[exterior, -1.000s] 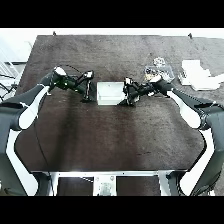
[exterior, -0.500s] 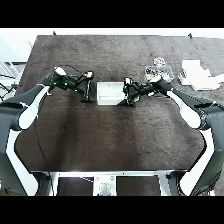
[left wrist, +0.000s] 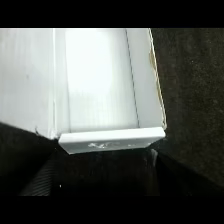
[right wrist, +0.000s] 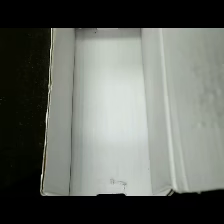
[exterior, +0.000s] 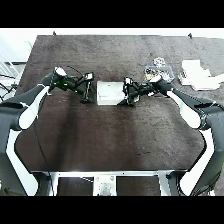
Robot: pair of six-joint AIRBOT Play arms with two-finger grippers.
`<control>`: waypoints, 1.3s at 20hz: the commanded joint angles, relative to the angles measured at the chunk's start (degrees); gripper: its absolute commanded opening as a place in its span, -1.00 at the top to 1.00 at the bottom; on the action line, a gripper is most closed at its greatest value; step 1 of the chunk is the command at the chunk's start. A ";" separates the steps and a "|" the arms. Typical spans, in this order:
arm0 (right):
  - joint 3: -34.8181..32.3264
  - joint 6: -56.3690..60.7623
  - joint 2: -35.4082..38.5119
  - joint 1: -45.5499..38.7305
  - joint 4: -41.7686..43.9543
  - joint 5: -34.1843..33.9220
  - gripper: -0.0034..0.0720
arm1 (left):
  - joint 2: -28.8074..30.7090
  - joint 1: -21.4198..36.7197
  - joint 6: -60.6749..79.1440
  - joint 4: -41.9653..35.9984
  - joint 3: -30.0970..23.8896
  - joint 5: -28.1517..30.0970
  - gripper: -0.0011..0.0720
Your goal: Fold the box and place the chain.
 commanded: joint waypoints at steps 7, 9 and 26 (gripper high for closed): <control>-0.02 -0.02 0.00 0.04 -0.04 0.04 -0.66 | -0.07 -0.02 -0.85 -1.88 -0.59 0.28 -1.00; -0.02 -0.02 0.00 0.04 -0.07 0.04 -0.65 | -0.07 -0.02 -0.81 -2.08 -1.38 0.74 -1.00; -0.02 -0.02 0.00 0.04 -0.04 0.04 -0.65 | -0.07 -1.62 3.69 -3.98 -1.70 0.52 -1.00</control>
